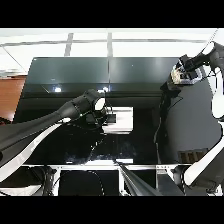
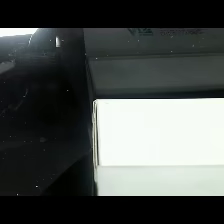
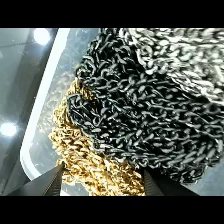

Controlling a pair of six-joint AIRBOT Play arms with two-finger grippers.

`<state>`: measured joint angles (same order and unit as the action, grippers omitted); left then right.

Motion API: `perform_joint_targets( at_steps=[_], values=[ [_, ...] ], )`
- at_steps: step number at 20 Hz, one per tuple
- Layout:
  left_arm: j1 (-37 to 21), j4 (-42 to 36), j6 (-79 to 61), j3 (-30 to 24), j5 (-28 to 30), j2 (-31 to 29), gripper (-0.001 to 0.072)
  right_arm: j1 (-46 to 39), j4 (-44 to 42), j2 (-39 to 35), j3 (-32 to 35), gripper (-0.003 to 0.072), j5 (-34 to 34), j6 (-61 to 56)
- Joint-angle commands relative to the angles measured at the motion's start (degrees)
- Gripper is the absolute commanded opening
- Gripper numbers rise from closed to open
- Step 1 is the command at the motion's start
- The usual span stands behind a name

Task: Fold the box and place the chain.

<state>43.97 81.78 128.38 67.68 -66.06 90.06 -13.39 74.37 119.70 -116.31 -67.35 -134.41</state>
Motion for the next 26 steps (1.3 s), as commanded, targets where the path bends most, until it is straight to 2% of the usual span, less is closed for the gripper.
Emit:
perform_joint_targets(
  at_steps=[1, 2, 3, 4, 7, 11, 14, 21, 24, 26],
  values=[
    [-0.04, 0.00, -0.02, 0.04, 0.00, 0.00, 0.0027, -0.07, -1.25, 1.18, -0.07, 0.0525, -0.52, 0.37],
    [-0.04, 0.00, -0.02, 0.04, 0.00, 0.00, 0.0027, -0.04, -0.92, 1.49, -0.07, 0.0435, -0.63, 1.51],
    [-0.04, -0.02, -0.02, 0.04, 0.00, 0.00, 0.0027, 0.04, -1.51, 1.60, -0.07, 0.0191, -0.63, 4.90],
    [0.00, -0.02, -0.02, 0.04, 0.02, 0.00, 0.0027, 0.07, -2.62, 1.38, -0.09, 0.0014, -0.50, 8.90],
    [-0.02, 0.00, 0.00, 0.04, 0.09, 0.02, 0.0027, 0.02, -2.82, -1.97, -0.09, 0.0015, -2.64, 17.68],
    [-0.04, 0.00, 0.00, 0.04, 0.04, 0.02, 0.0027, -0.20, -2.23, -11.23, -0.09, 0.0015, -6.16, 29.40],
    [-0.04, 0.00, -0.02, 0.04, 0.00, 0.02, 0.0027, -0.44, -2.40, -16.33, -0.09, 0.0014, -6.58, 31.17],
    [-0.04, -0.02, 0.00, 0.04, -0.22, 0.02, 0.0027, -0.46, -4.35, -20.50, -0.09, 0.0014, -4.83, 33.22],
    [-0.04, -0.02, 0.00, 0.04, -0.26, 0.02, 0.0027, -0.42, -4.35, -25.09, -0.09, 0.0014, -2.69, 36.02],
    [-0.04, -0.02, 0.00, 0.04, -0.26, 0.02, 0.0027, -0.33, -4.37, -29.18, -0.09, 0.0015, -4.07, 39.17]
  ],
)
